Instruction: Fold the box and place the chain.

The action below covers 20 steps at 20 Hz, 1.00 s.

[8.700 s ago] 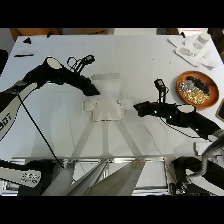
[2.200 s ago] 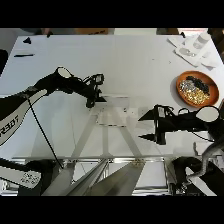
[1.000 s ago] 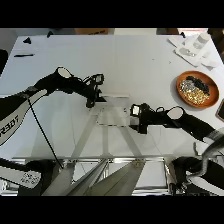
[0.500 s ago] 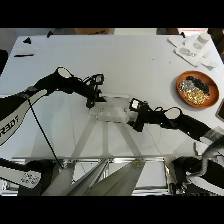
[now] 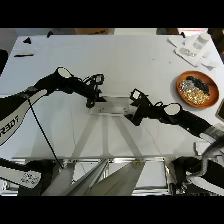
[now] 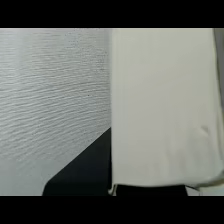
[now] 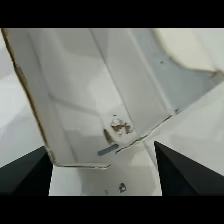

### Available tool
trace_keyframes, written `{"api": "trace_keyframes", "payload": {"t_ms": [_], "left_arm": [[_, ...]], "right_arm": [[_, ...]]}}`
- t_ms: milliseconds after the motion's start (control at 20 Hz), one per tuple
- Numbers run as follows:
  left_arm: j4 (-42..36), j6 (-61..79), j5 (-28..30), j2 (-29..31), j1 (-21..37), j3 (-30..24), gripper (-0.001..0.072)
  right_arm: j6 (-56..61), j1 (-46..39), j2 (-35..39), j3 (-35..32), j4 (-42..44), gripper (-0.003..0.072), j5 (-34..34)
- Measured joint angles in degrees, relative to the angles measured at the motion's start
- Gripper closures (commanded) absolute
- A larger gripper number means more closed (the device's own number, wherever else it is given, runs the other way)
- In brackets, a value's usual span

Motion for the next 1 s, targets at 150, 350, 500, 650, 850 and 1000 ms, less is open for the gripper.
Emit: {"api": "trace_keyframes", "payload": {"t_ms": [150,350,500,650,850,1000], "left_arm": [[0.00,-0.02,-0.02,0.00,0.00,0.00,0.0695],[0.00,0.00,-0.04,-0.02,0.00,0.00,0.0695],[0.00,0.02,-0.04,-0.02,0.00,0.00,0.0695],[0.00,0.04,-0.07,-0.02,-0.02,0.00,0.0695],[0.00,0.04,-0.04,-0.02,-0.02,0.00,0.0695],[0.00,0.04,-0.04,-0.02,-0.02,0.00,0.0695]], "right_arm": [[0.17,-1.38,-1.16,1.01,-0.70,-0.0004,0.17],[0.00,-3.19,-3.56,3.56,-3.65,-0.0004,3.61],[-0.92,-3.80,-4.96,6.03,-7.41,-0.0004,7.72],[-1.81,-4.79,-6.03,8.20,-9.16,-0.0004,10.56],[-3.34,-6.47,-8.48,11.15,-10.01,-0.0004,14.82],[-5.51,-6.97,-10.43,13.33,-9.92,-0.0004,17.46]]}}
